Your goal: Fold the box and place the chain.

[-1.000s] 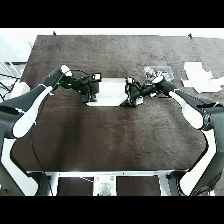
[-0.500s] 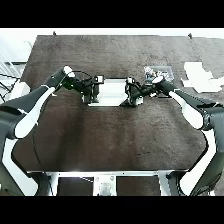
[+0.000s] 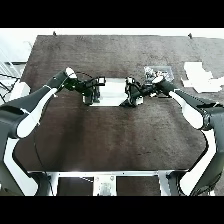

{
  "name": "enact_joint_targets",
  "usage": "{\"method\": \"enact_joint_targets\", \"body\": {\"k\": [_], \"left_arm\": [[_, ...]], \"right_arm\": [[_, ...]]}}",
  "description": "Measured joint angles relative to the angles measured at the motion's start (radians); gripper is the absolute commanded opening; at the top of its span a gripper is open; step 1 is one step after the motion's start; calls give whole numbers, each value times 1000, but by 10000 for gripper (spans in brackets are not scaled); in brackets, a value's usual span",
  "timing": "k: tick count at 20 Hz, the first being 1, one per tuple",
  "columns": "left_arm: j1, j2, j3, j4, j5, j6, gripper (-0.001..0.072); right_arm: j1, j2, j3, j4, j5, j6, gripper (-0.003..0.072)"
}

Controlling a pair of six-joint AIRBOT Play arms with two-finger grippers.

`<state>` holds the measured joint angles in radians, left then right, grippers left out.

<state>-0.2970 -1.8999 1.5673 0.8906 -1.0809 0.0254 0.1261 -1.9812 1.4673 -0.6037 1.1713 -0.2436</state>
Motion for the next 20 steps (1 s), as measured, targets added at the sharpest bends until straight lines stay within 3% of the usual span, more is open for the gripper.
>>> {"method": "enact_joint_targets", "body": {"k": [12, 13, 14, 20], "left_arm": [[-32, -3, 0, -73, 11, 23, 298], [-34, -3, 0, -79, 12, 25, 335], [-35, -3, 0, -80, 13, 25, 455], [-37, -3, 0, -84, 21, 25, 466]], "right_arm": [[0, 0, 0, -2, 2, -2, 475], [0, 0, 0, -1, 2, -2, 475], [0, 0, 0, -1, 2, -2, 475], [0, 0, 0, 0, 2, 0, 475]]}}
